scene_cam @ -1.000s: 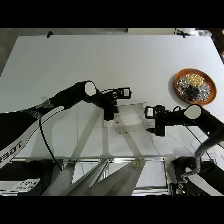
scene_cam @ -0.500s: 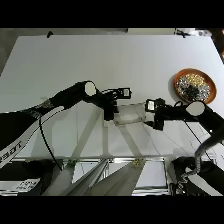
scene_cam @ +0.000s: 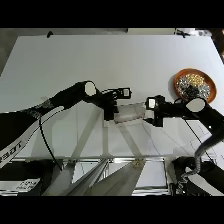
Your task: Fold the box and place the chain.
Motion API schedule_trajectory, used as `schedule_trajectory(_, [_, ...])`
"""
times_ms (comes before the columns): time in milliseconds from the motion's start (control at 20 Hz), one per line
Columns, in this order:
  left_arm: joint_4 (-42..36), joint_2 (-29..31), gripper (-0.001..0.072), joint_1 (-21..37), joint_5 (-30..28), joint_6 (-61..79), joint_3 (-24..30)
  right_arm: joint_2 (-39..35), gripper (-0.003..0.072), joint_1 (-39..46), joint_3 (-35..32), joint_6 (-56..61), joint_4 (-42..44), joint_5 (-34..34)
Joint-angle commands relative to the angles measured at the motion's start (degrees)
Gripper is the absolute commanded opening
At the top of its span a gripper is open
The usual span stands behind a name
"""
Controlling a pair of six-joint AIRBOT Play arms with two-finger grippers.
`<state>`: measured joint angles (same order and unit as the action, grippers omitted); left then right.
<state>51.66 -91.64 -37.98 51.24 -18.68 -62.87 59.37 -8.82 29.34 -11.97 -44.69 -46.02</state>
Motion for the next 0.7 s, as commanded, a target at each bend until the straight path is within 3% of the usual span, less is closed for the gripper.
schedule_trajectory(0, [0.0,0.04,0.001,0.02,0.0,0.02,0.0,1.62,0.0672,0.02,0.04,-3.1,2.21,0.52])
schedule_trajectory(650, [0.0,0.04,0.001,0.02,0.0,0.02,0.0,7.43,0.0661,0.37,0.9,-6.93,6.08,-1.6])
